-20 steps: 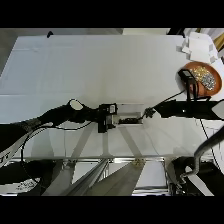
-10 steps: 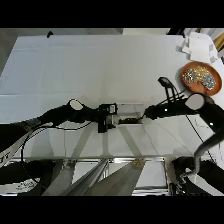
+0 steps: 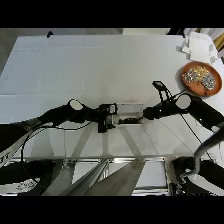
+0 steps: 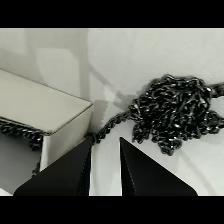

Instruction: Fold the box and place the chain.

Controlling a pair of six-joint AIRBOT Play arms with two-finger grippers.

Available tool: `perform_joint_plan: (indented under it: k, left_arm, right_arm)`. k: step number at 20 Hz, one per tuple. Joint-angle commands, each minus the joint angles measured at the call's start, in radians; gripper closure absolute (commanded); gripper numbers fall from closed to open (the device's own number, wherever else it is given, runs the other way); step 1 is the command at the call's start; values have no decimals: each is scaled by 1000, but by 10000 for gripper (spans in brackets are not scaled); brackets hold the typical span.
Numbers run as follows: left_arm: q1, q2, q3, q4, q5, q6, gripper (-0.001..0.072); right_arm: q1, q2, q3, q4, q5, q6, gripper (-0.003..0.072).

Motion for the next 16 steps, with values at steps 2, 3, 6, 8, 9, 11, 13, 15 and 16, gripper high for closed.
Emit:
perform_joint_plan:
  k: [2, 3, 6, 8, 9, 11, 13, 15, 16]
  left_arm:
    - [0, 0, 0, 0, 0, 0, 377]
    - [0, 0, 0, 0, 0, 0, 377]
    - [0, 0, 0, 0, 0, 0, 377]
    - [0, 0, 0, 0, 0, 0, 377]
    - [0, 0, 0, 0, 0, 0, 377]
    - [0, 0, 0, 0, 0, 0, 377]
    - [0, 0, 0, 0, 0, 0, 377]
    - [0, 0, 0, 0, 0, 0, 377]
    - [0, 0, 0, 0, 0, 0, 377]
  right_arm:
    - [1, -7, 0, -27, -34, 24, 475]
    - [1, -14, 0, -27, -39, 25, 457]
    - [2, -59, 0, -9, -48, 24, 457]
    - [2, -72, 0, -10, -52, 24, 458]
    - [2, -73, 0, -9, -58, 24, 461]
    - [2, -73, 0, -9, -76, 24, 470]
    - [2, -74, 0, -9, -81, 24, 486]
    - [2, -75, 0, -9, -81, 24, 532]
    - [2, -76, 0, -9, -81, 24, 535]
